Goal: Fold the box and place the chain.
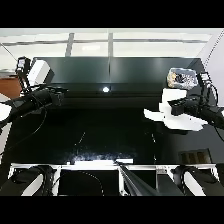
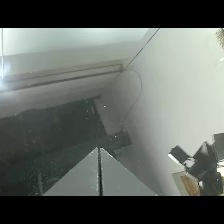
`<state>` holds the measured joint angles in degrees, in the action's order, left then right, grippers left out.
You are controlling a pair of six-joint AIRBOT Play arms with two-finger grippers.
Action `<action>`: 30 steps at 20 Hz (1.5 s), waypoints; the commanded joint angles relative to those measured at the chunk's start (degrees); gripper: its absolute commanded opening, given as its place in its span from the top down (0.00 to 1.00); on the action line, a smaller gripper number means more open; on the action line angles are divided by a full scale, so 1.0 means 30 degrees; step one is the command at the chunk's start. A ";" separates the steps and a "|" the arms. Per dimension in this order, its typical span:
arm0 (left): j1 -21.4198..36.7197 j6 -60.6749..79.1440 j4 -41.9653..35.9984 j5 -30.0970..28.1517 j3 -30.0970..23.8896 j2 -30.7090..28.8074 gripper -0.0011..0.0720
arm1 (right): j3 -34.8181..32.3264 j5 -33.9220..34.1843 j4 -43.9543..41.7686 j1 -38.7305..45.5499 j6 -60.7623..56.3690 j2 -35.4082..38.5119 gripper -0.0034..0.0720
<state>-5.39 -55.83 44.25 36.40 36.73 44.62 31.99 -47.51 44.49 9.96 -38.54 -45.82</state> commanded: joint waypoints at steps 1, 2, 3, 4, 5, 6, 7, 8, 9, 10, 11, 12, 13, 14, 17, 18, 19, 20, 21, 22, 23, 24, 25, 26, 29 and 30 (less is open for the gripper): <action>-0.0015 0.0015 0.0007 0.0007 0.0000 0.0007 0.95 | -0.0015 -0.0007 0.0000 -0.0022 0.0000 0.0007 0.92; -0.0015 0.0015 0.0007 0.0007 0.0000 0.0007 0.95 | -0.0015 -0.0007 0.0000 -0.0022 0.0000 0.0007 0.92; -0.0015 0.0015 0.0007 0.0007 0.0000 0.0007 0.95 | -0.0015 -0.0007 0.0000 -0.0022 -0.0007 0.0007 0.92; -0.0015 0.0022 0.0007 0.0000 0.0000 0.0007 0.95 | -0.0015 -0.0007 0.0000 -0.0022 -0.0007 0.0007 0.92; -0.0007 0.0022 0.0007 -0.0007 0.0000 0.0007 0.95 | -0.0015 0.0000 0.0000 -0.0022 0.0000 0.0007 0.92; -0.0015 0.0022 0.0007 0.0000 0.0000 0.0007 0.95 | -0.0015 0.0000 0.0000 -0.0022 0.0000 0.0007 0.92; -0.0015 0.0022 0.0007 0.0000 0.0000 0.0007 0.95 | -0.0015 -0.0007 0.0000 -0.0022 -0.0007 0.0007 0.92; -0.0015 0.0022 0.0007 0.0000 0.0000 0.0007 0.95 | -0.0015 -0.0007 0.0000 -0.0022 0.0000 0.0007 0.92; -0.0015 0.0022 0.0007 -0.0007 0.0000 0.0015 0.95 | -0.0015 -0.0007 0.0000 -0.0022 -0.0007 0.0007 0.92; -0.0015 0.0022 0.0015 -0.0015 0.0000 0.0022 0.95 | -0.0015 0.0000 0.0000 -0.0022 -0.0007 0.0007 0.92; -0.0015 0.0022 0.0007 -0.0015 0.0000 0.0051 0.95 | -0.0015 0.0000 0.0000 -0.0022 -0.0007 0.0007 0.92; -0.0015 0.0022 0.0007 0.0000 -0.0007 0.0131 0.95 | -0.0015 0.0022 0.0000 -0.0022 0.0000 0.0007 0.92; -0.0015 0.0015 -0.0015 0.0029 -0.0022 0.0255 0.95 | -0.0015 0.0189 0.0000 -0.0022 0.0015 0.0007 0.92; -0.0015 0.0022 -0.0219 0.0095 -0.0022 0.0415 0.95 | -0.0015 0.0342 -0.0007 -0.0022 0.0007 0.0007 0.92; -0.0015 0.0022 -0.0656 0.0590 -0.0022 0.0831 0.95 | -0.0015 0.2783 -0.1443 -0.0022 -0.0007 0.0007 0.92; -0.0015 0.0015 -0.0721 0.0663 -0.0022 0.0991 0.95 | -0.0015 0.3257 -0.2820 -0.0015 -0.0015 0.0007 0.92; -0.0015 0.0015 -0.0991 0.0641 -0.0022 0.1217 0.93 | -0.0015 0.2856 -0.3417 -0.0022 -0.0007 0.0007 0.92; -0.0022 0.0022 -0.1362 0.0539 -0.0022 0.1479 0.66 | -0.0015 0.2732 -0.3701 -0.0160 0.0117 0.0000 0.92; -0.0022 0.0029 -0.1647 0.0408 -0.0022 0.1756 0.28 | -0.0015 0.3147 -0.3636 -0.0255 0.0168 0.0007 0.92; -0.0117 0.0022 -0.1872 0.0168 -0.0022 0.2069 0.00 | -0.0015 0.3300 -0.3264 -0.0233 0.0146 0.0007 0.92; -0.0175 0.0036 -0.2011 0.0109 -0.0015 0.2339 0.01 | -0.0015 0.3279 -0.3344 -0.0226 0.0131 0.0007 0.92; -0.0364 0.0036 -0.1982 -0.0015 -0.0015 0.2586 0.01 | -0.0015 0.3235 -0.3497 -0.0262 0.0146 0.0007 0.92; -0.0532 0.0036 -0.2004 -0.0117 -0.0015 0.2827 0.01 | -0.0015 0.3235 -0.3650 -0.0262 0.0146 0.0007 0.92; -0.0721 0.0036 -0.1989 -0.0204 -0.0015 0.3053 0.01 | -0.0015 0.3432 -0.3679 -0.0255 0.0146 0.0007 0.92; -0.1290 0.0044 -0.1989 -0.0933 -0.0015 0.3665 0.01 | -0.0015 0.3628 -0.3694 -0.0255 0.0138 0.0007 0.92; -0.1479 0.0044 -0.1989 -0.1464 -0.0015 0.3767 0.01 | -0.0015 0.3679 -0.3687 -0.0255 0.0146 0.0007 0.92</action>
